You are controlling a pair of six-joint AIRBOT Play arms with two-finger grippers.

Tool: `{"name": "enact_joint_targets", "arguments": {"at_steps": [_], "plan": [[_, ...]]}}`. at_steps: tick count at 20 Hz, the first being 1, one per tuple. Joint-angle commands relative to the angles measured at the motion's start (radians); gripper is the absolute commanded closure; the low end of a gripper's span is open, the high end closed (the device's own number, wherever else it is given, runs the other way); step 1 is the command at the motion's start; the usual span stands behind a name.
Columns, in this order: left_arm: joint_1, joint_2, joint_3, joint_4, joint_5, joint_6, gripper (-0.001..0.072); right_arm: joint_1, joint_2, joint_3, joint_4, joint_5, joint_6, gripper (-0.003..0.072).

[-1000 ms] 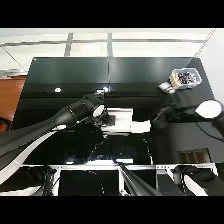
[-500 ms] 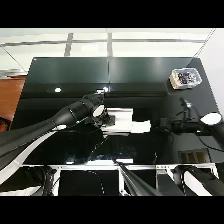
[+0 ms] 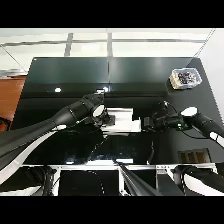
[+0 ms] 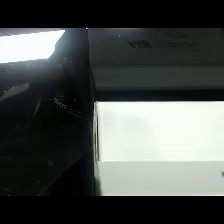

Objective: Fold the box and place the chain.

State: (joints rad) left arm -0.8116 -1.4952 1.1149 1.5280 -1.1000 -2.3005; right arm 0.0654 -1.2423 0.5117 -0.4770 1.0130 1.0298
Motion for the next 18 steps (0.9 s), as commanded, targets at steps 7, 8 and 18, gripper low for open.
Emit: {"name": "enact_joint_targets", "arguments": {"at_steps": [7, 8, 18], "plan": [[0.0, -0.001, 0.0, 0.0, 0.0, 0.0, 0.0682, 0.014, -0.018, 0.156, -0.045, 0.179, -0.028, 0.009], [0.0, -0.001, 0.0, 0.0, 0.0, 0.0, 0.0682, 0.014, -0.018, 0.161, -0.036, 0.19, -0.028, 0.009], [0.0, -0.001, 0.0, 0.0, 0.0, 0.0, 0.0682, 0.183, -0.018, 0.186, -0.063, 0.045, 0.168, 0.0211]]}}
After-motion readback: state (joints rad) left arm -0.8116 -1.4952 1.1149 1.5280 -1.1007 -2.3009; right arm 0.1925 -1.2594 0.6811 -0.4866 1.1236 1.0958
